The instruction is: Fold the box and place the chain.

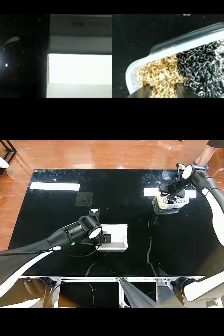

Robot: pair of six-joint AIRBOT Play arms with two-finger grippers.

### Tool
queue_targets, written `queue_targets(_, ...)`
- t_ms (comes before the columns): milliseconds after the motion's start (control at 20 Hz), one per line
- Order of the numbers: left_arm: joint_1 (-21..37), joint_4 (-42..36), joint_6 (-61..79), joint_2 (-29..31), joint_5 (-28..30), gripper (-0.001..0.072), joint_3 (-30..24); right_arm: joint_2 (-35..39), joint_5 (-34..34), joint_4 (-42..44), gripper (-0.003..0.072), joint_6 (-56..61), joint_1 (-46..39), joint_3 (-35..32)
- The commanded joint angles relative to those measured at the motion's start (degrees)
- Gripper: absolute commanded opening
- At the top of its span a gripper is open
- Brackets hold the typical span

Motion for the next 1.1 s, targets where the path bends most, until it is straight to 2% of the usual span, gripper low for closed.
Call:
queue_targets(0, 0.0, 0.02, 0.02, 0.0, 0.0, 0.002, -0.02, -1.18, 1.55, 1.4, 0.0379, -1.46, 0.15, 0.0)
queue_targets(150, 0.0, 0.02, 0.02, 0.0, 0.0, 0.002, -0.02, -1.33, 1.62, 1.79, 0.0373, -2.51, 0.13, 0.0)
queue_targets(200, 0.0, 0.02, 0.02, 0.0, 0.0, 0.0021, -0.02, -1.33, 2.01, 1.79, 0.0258, -3.26, 0.13, 0.0)
queue_targets(250, 0.0, 0.02, 0.02, 0.0, 0.0, 0.002, -0.02, -1.33, 2.58, 1.79, 0.0084, -4.63, 0.13, 0.0)
queue_targets(300, 0.0, 0.02, 0.02, 0.0, 0.0, 0.002, -0.02, -1.29, 3.04, 1.77, 0.0019, -5.55, 0.11, 0.02)
queue_targets(550, 0.0, 0.0, 0.02, 0.0, -0.02, 0.002, -0.02, 0.46, 9.73, 2.21, 0.0018, -10.43, -0.72, 2.91)
queue_targets(800, 0.0, 0.0, 0.04, 0.0, -0.02, 0.0021, -0.02, 10.51, 8.48, 2.67, 0.0017, -11.13, -2.93, 2.91)
queue_targets(1050, 0.0, 0.02, 0.04, 0.0, -0.22, 0.002, -0.02, 21.59, 7.78, 8.46, 0.0016, -13.88, -5.25, 2.91)
